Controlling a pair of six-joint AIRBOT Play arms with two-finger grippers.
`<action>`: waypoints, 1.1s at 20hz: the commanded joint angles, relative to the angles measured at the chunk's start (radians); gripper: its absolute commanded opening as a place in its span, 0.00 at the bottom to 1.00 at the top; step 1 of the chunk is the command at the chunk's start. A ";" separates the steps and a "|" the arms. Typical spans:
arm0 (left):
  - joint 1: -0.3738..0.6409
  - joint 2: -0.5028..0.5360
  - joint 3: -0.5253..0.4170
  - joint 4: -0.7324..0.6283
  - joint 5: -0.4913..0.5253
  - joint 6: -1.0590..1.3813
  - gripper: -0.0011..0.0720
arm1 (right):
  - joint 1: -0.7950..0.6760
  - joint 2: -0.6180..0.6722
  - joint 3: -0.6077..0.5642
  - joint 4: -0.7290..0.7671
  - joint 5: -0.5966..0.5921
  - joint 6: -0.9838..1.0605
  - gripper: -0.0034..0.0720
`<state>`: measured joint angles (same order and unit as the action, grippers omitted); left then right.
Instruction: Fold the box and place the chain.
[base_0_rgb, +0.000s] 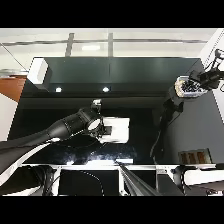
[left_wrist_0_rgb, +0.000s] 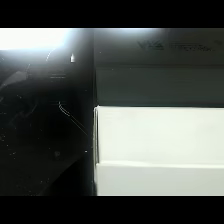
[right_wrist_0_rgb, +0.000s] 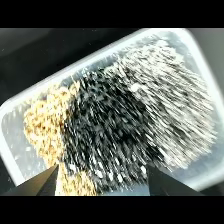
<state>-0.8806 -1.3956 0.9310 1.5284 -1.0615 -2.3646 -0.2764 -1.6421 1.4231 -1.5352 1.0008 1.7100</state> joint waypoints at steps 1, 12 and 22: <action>0.001 0.000 0.000 0.001 0.006 0.001 0.05 | -0.010 -0.106 0.061 0.045 0.008 -0.017 0.82; 0.000 0.000 0.000 0.001 0.008 0.001 0.05 | -0.010 -0.153 0.129 0.040 0.078 -0.111 0.10; 0.000 0.000 0.000 0.001 0.016 0.001 0.05 | -0.037 0.139 0.243 0.150 0.227 -0.251 0.10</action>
<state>-0.8806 -1.3956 0.9310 1.5288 -1.0485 -2.3642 -0.3000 -1.6047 1.6566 -1.4582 1.2026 1.4937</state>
